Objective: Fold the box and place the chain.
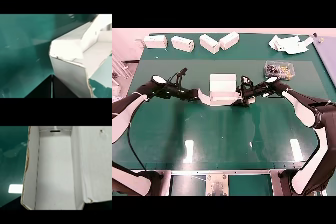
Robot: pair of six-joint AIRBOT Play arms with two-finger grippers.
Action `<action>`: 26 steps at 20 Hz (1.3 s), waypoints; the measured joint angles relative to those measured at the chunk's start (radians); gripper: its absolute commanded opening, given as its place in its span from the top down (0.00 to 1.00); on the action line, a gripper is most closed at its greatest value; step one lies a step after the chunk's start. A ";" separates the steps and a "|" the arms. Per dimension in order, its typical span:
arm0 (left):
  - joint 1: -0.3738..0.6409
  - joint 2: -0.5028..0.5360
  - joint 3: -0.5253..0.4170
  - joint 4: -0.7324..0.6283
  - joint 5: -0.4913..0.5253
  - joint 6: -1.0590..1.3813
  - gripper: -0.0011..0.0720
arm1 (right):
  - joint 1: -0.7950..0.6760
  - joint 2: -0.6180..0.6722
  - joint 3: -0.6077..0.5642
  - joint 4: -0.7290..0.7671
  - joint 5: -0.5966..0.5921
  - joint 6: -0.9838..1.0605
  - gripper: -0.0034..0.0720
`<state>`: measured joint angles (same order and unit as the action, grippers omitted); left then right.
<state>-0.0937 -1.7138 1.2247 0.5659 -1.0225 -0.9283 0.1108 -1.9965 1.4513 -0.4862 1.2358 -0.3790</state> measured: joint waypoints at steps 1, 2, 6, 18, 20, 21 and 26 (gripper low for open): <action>-0.001 0.000 0.008 -0.006 -0.003 0.005 0.96 | 0.000 0.000 0.000 0.000 0.000 0.000 0.18; -0.004 0.000 0.018 -0.011 -0.007 0.008 0.96 | 0.000 0.000 0.000 0.000 0.000 0.000 0.18; -0.032 0.001 0.045 -0.020 -0.012 0.017 0.96 | 0.000 0.000 0.000 0.000 0.000 0.000 0.18; -0.051 0.008 0.064 0.004 -0.030 0.013 0.86 | 0.000 0.000 0.000 0.000 0.000 0.000 0.18; -0.051 0.011 0.065 0.004 -0.035 0.013 0.54 | 0.000 0.000 0.000 0.000 0.000 0.000 0.18; -0.051 0.012 0.066 0.004 -0.035 0.012 0.54 | 0.000 0.000 0.000 0.000 0.000 0.000 0.18; -0.051 0.013 0.066 0.003 -0.044 0.004 0.54 | 0.000 0.000 0.000 0.000 0.000 0.000 0.18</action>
<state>-0.1444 -1.7004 1.2907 0.5694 -1.0668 -0.9245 0.1108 -1.9965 1.4513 -0.4858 1.2358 -0.3786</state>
